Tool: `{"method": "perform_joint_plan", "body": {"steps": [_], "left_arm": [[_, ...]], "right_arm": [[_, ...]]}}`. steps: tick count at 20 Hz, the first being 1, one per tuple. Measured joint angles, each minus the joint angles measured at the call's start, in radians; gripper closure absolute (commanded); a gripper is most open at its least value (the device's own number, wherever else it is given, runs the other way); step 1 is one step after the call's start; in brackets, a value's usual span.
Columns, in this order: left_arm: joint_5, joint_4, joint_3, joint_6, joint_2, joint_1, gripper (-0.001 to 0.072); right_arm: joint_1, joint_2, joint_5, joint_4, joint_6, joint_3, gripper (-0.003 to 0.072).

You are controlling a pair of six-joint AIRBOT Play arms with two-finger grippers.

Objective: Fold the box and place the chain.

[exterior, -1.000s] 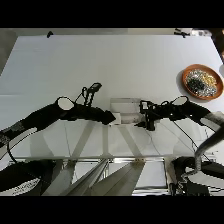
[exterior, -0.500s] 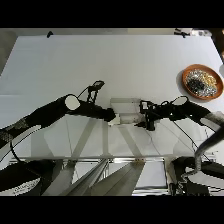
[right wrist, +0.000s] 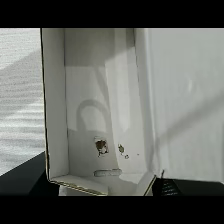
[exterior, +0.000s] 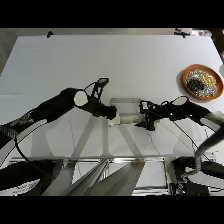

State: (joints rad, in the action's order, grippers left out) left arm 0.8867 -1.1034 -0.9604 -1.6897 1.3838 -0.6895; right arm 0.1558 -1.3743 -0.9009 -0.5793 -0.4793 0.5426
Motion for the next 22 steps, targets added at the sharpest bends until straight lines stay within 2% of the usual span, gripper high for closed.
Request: {"method": "perform_joint_plan", "body": {"steps": [3, 7, 15, 22], "left_arm": [[0.146, -0.145, -0.104, -0.120, 0.003, 0.002, 0.0183], [0.256, -0.211, -0.209, -0.259, 0.018, -0.004, 0.0200], [0.330, -0.268, -0.270, -0.463, 0.105, -0.096, 0.0204], [0.393, -0.277, -0.323, -0.531, 0.157, -0.128, 0.0203]], "right_arm": [[0.000, 0.000, 0.000, 0.000, 0.000, 0.000, 0.0243], [0.000, 0.000, 0.000, 0.000, 0.000, 0.000, 0.0243], [0.000, 0.000, 0.000, 0.000, 0.000, 0.000, 0.0243], [0.000, 0.000, 0.000, 0.000, 0.000, 0.000, 0.0243]]}}
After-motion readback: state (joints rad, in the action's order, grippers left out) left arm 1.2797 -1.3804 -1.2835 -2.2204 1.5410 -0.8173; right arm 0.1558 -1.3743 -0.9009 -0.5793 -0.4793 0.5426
